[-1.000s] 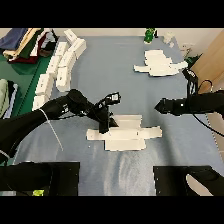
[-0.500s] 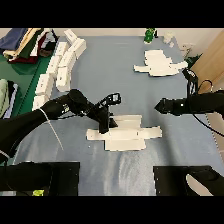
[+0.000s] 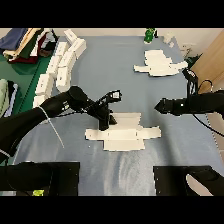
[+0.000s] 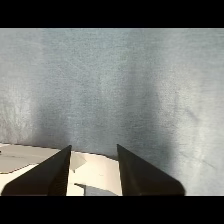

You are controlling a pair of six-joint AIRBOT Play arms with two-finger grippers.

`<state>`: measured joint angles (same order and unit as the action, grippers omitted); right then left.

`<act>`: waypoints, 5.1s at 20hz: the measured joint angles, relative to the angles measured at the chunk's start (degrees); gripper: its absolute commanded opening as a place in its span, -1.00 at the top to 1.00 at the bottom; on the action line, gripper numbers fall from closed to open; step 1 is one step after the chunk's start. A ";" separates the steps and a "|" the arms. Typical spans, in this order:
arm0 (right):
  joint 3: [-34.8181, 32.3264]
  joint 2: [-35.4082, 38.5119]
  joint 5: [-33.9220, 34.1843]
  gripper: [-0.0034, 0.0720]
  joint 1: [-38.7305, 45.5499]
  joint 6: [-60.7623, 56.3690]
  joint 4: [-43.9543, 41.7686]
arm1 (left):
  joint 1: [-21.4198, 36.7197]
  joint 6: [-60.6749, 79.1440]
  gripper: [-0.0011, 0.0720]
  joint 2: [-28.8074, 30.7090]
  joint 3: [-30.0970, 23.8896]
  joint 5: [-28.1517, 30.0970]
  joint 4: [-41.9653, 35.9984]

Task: Fold the box.

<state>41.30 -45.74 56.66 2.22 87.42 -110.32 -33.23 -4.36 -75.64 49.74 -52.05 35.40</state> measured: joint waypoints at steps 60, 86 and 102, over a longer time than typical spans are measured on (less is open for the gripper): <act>-11.61 -2.10 -7.26 -1.00 -57.48 -12.96 48.02 | 0.00 -0.17 0.93 -1.95 0.13 -2.01 0.13; -11.28 -11.41 -8.57 -0.99 -15.43 72.50 -13.60 | 0.00 -0.15 0.93 -1.95 0.13 -2.01 0.13; -11.17 -14.32 -6.80 -0.99 -15.02 83.87 -14.40 | 0.00 -0.15 0.93 -1.97 0.13 -2.10 0.11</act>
<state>30.13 -60.05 49.87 -12.80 171.28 -124.73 -33.23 -4.51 -77.60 49.87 -54.15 35.51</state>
